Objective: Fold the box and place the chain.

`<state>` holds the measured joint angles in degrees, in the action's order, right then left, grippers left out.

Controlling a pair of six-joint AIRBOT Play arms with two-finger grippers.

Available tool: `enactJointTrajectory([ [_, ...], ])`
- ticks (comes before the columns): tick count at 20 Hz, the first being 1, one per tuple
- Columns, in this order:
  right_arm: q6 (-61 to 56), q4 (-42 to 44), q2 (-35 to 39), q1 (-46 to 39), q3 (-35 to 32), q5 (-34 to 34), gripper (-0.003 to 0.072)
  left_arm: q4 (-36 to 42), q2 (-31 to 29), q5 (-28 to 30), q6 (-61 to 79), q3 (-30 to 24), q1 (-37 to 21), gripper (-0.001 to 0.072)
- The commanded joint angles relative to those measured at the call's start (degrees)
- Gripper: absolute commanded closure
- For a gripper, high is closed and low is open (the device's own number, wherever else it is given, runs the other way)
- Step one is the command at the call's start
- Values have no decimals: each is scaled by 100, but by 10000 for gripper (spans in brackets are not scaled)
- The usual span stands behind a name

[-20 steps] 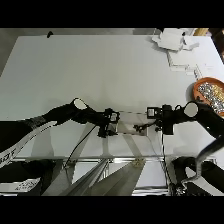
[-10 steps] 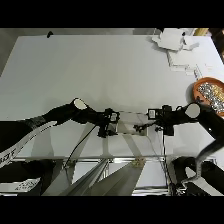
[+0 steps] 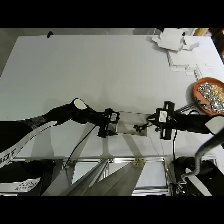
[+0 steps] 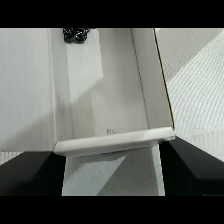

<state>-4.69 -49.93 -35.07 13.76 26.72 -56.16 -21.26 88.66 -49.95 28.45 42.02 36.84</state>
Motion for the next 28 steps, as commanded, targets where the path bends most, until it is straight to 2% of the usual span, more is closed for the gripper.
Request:
enactJointTrajectory([
  [1,120,1314,138,837,0,457,666,-2,-4,0,2,7,-4,437],
  [6,219,1368,-568,2400,0,1652,666,0,-4,0,2,7,-4,437],
  [8,216,1357,-1014,2697,0,2085,666,-2,-4,0,2,7,-4,437],
  [10,199,1141,-1340,2717,2,2190,664,-2,-4,0,2,7,-4,437],
  [11,190,785,-1366,2717,4,2188,614,0,-2,0,2,7,-4,437],
  [12,188,422,-1314,2717,22,2162,506,0,-4,0,2,7,-4,437],
  [13,166,59,-1172,2717,42,2142,455,0,-4,0,2,7,-4,437],
  [14,57,-321,-955,2715,79,2085,455,-2,-4,2,2,7,-4,437],
  [16,-372,-918,-407,2503,114,1823,455,-2,-4,0,2,7,-4,437],
  [19,-890,-1987,229,1604,111,509,471,0,-4,0,2,7,-4,437],
  [20,-909,-2205,249,1204,109,105,474,0,-4,2,2,7,-4,437],
  [21,-896,-2227,199,726,70,-122,512,0,-4,0,2,7,-2,437],
  [24,-304,-2114,-219,-505,-125,-94,512,0,-4,0,2,7,-4,437],
  [28,426,-1934,-1137,-863,-162,529,510,0,-4,0,2,7,-4,437],
])
